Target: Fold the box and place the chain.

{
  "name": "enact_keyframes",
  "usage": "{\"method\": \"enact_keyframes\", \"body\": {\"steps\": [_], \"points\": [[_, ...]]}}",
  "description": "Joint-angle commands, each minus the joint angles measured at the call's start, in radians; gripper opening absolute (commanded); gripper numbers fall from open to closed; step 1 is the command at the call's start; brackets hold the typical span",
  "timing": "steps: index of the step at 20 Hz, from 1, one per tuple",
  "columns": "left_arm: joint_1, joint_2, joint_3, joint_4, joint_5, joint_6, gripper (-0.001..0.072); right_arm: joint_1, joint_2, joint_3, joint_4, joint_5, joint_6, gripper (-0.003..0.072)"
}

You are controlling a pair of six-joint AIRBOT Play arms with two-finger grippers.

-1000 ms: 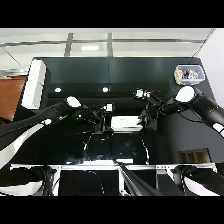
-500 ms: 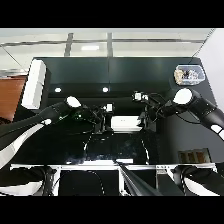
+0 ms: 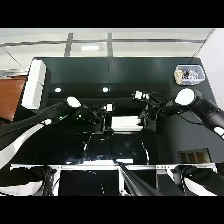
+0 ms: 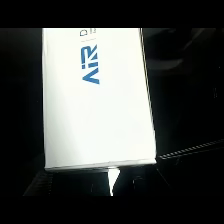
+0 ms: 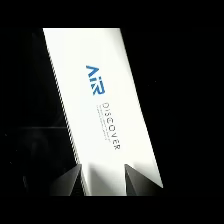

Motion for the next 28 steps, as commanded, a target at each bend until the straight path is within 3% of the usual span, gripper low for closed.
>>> {"method": "enact_keyframes", "body": {"steps": [1, 2, 3, 5, 8, 13, 19, 24, 28], "points": [[0.0, 0.0, 0.0, 0.001, 0.002, 0.002, 0.0335, -0.043, 0.04, 0.008, 0.058, 0.043, 0.184, 0.0308], [0.0, 0.0, 0.0, 0.001, 0.002, 0.002, 0.0335, -0.074, 0.041, 0.008, 0.079, 0.088, 0.273, 0.0245], [0.0, 0.0, 0.0, 0.001, 0.002, 0.002, 0.0335, -0.103, 0.041, 0.002, 0.106, 0.136, 0.335, 0.0024], [0.0, 0.0, 0.0, 0.001, 0.002, 0.002, 0.0335, -0.15, 0.04, -0.043, 0.23, 0.208, 0.391, 0.0023], [0.0, 0.0, 0.0, 0.001, 0.002, 0.002, 0.0335, -0.168, 0.032, -0.147, 0.481, 0.193, 0.398, 0.0023], [0.0, 0.0, 0.0, 0.001, 0.001, 0.002, 0.0335, -0.163, -0.05, -0.17, 0.543, 0.095, 0.544, 0.0023], [0.0, 0.0, 0.0, 0.001, 0.001, 0.002, 0.0335, -0.146, -0.122, -0.17, 0.522, -0.001, 0.614, 0.0023], [0.0, 0.0, 0.0, 0.001, 0.002, 0.002, 0.0335, -0.139, -0.125, -0.17, 0.36, -0.01, 0.708, 0.0023], [0.0, 0.0, 0.0, 0.001, 0.002, 0.002, 0.0335, -0.139, -0.125, -0.171, 0.327, -0.044, 0.726, 0.0023]]}}
